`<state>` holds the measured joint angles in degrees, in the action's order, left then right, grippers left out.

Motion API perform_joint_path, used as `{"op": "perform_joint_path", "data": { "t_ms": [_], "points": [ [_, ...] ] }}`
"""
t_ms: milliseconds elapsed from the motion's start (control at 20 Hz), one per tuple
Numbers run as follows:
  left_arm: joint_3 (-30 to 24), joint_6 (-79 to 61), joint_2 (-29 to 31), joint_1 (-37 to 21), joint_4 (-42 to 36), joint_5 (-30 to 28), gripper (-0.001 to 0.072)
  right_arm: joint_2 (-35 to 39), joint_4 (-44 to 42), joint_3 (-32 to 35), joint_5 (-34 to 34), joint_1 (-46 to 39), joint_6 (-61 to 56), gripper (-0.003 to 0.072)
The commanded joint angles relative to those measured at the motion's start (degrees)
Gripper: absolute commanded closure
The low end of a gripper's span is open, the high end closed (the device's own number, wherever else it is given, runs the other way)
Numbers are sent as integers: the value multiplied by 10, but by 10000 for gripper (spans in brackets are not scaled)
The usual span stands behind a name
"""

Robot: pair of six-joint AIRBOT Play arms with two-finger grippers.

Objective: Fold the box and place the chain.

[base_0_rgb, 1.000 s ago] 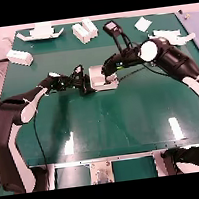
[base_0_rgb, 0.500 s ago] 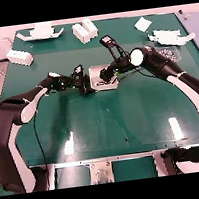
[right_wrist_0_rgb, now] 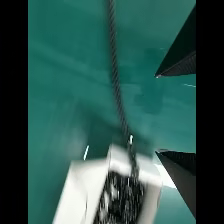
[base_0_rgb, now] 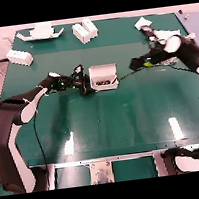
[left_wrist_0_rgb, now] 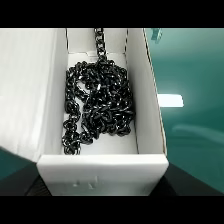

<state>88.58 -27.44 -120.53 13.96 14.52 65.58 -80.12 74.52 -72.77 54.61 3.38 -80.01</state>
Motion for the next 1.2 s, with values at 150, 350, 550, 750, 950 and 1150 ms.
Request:
{"op": "perform_joint_path", "data": {
  "t_ms": [150,350,550,750,950,1150],
  "points": [
    [0,0,0,-1,0,0,173,3,-88,127,-202,-151,-25,174],
    [0,0,0,-1,0,0,173,-47,-111,130,-281,-148,-25,174],
    [0,0,0,-1,0,0,173,-94,-137,130,-324,-148,-25,174],
    [0,0,0,-1,0,1,173,-117,-161,119,-383,-140,-25,198],
    [0,0,0,-1,0,3,173,-160,-181,65,-383,-122,-25,197],
    [0,0,0,-1,0,5,173,-196,-182,36,-382,-102,-25,316]
  ]
}}
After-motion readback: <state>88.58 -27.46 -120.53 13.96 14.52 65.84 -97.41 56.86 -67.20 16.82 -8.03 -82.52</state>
